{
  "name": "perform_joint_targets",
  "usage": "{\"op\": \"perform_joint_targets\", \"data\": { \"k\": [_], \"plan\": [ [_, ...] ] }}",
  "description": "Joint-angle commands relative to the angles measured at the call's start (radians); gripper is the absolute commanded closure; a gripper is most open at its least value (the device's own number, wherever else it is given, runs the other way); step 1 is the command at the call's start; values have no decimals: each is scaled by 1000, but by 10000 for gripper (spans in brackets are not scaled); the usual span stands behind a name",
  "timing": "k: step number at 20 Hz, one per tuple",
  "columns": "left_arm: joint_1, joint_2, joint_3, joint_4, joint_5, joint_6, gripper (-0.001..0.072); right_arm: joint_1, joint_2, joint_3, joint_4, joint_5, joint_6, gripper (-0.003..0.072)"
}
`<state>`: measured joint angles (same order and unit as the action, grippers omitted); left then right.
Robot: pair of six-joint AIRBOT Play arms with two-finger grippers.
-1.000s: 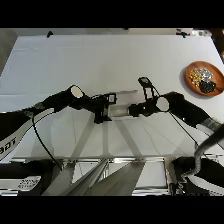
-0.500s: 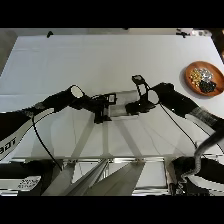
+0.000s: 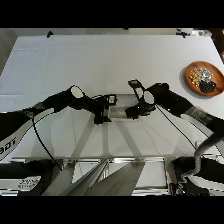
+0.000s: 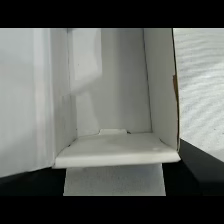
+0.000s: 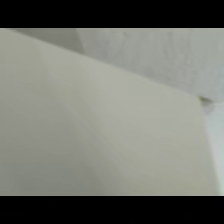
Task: Fold the box and place the chain.
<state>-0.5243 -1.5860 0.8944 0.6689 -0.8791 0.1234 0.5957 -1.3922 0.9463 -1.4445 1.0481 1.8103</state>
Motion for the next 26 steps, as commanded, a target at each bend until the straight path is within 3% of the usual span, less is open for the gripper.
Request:
{"op": "perform_joint_targets", "data": {
  "k": [1, 9, 12, 13, 15, 16, 19, 20, 22, 26],
  "plan": [
    [-1, 0, 0, -2, 7, 0, 295, 2, -5, 1, 2, -23, 26, 380],
    [-1, 0, 0, -2, 7, 0, 295, 43, -57, 1, 0, -56, 146, 429],
    [-1, 0, 0, -2, 7, -1, 295, 45, -66, 1, 0, -62, 154, 519],
    [-1, 0, 0, -2, 7, 0, 295, 45, -69, 1, 0, -62, 155, 581],
    [-1, 0, 0, -2, 7, -1, 295, 45, -75, 1, 0, -64, 182, 603],
    [-1, 0, 0, -2, 7, 0, 295, 45, -77, 1, 1, -68, 184, 659],
    [-1, 0, 0, -2, 7, -1, 295, 51, -85, 1, 1, -69, 228, 658],
    [-1, 0, 0, -2, 7, 0, 295, 56, -85, 1, 1, -72, 228, 640],
    [-1, 0, 0, -2, 7, -1, 295, 68, -85, 1, 1, -79, 228, 513],
    [-1, 0, 0, -2, 7, 0, 295, 83, -85, 1, 10, -106, 239, 490]
  ]
}}
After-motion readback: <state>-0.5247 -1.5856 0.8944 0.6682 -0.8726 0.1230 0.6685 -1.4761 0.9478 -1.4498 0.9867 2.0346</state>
